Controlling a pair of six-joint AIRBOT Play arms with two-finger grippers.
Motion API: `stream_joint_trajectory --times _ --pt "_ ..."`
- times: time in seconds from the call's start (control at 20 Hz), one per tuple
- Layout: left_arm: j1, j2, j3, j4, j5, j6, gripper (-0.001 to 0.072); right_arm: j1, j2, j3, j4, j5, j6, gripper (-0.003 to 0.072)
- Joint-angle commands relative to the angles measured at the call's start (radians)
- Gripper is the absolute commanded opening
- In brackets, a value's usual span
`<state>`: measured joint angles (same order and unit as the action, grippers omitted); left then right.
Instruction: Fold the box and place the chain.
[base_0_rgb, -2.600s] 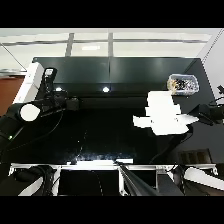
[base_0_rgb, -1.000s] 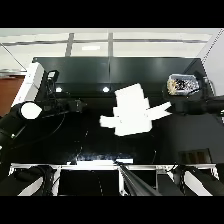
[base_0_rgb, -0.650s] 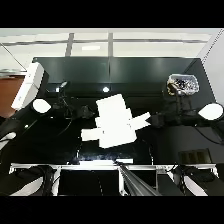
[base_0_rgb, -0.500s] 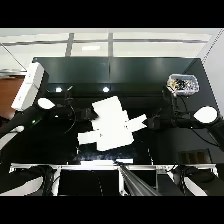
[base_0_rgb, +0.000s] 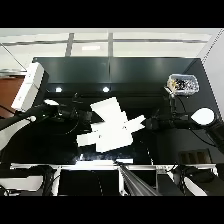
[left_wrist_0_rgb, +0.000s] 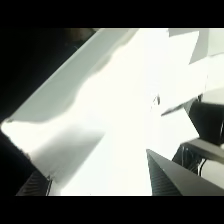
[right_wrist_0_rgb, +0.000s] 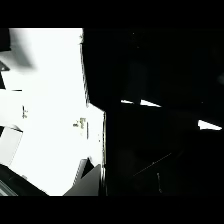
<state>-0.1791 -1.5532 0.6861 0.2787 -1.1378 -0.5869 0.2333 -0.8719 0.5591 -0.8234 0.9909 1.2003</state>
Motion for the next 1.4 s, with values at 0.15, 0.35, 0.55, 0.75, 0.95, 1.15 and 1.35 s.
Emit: stream_joint_trajectory --times 0.15,0.35,0.55,0.75,0.95,1.15,1.35 --pt "0.003 -0.017 0.009 -0.03 -0.106 0.195 0.0597 0.002 0.001 0.0 0.0 -0.009 0.001 0.0023" --pt "-0.015 -0.017 0.011 -0.027 -0.153 0.304 0.0596 0.002 0.001 0.0 -0.01 -0.008 0.001 0.0023" --pt "-0.027 -0.017 0.035 0.013 -0.153 0.307 0.0596 0.002 0.001 0.0 -0.023 -0.008 0.001 0.0023" --pt "-0.033 -0.017 0.077 0.127 -0.153 0.287 0.0462 0.002 0.001 0.0 -0.026 -0.009 0.001 0.0023" --pt "-0.034 -0.021 0.083 0.137 -0.158 0.287 0.0462 0.002 0.001 0.0 -0.026 -0.009 0.001 0.0023" --pt "-0.056 -0.027 0.084 0.14 -0.153 0.287 0.0463 0.002 0.001 0.0 -0.026 -0.009 0.001 0.0023" --pt "-0.076 -0.027 0.084 0.166 -0.104 0.263 0.0352 0.002 0.001 0.0 -0.026 -0.01 0.001 0.0023"
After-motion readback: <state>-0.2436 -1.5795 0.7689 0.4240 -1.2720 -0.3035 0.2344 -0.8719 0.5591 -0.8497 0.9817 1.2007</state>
